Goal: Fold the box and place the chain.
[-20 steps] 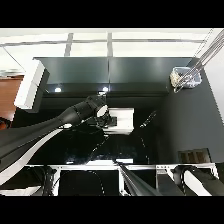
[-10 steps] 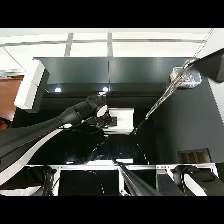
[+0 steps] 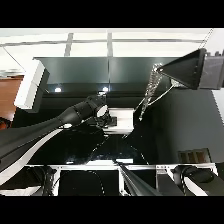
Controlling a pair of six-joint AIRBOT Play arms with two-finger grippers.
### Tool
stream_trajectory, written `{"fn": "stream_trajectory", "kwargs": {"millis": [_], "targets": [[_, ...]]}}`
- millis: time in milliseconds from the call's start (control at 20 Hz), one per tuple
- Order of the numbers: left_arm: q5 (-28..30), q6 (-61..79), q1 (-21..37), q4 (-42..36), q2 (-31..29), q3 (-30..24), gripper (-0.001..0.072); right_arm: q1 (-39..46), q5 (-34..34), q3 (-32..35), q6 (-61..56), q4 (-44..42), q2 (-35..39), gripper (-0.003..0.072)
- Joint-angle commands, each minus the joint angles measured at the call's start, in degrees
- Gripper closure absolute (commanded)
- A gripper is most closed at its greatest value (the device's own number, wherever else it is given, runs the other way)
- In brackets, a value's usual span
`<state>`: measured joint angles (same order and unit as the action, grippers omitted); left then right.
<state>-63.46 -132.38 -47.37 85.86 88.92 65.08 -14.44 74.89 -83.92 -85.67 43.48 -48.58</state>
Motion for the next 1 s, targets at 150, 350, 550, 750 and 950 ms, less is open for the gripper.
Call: {"fn": "stream_trajectory", "kwargs": {"millis": [150,350,550,750,950], "targets": [[0.0,0.0,0.0,0.0,0.0,0.0,0.0680,-5.8,-5.3,0.0,-1.1,0.1,-2.7,0.0673],[0.0,0.0,0.0,0.0,0.0,0.0,0.0680,-7.2,-4.2,2.3,-1.1,0.7,-3.6,0.0672],[0.0,0.0,0.0,0.0,0.0,0.0,0.0680,-7.2,0.7,5.8,-1.1,4.1,-3.5,0.0673],[0.0,0.0,0.0,0.0,0.0,0.0,0.0680,-7.2,2.1,11.9,-1.4,6.4,-3.5,0.0673],[0.0,0.0,0.0,0.0,0.0,0.0,0.0680,-7.2,-11.2,25.7,-0.8,1.1,-3.6,0.0673]]}}
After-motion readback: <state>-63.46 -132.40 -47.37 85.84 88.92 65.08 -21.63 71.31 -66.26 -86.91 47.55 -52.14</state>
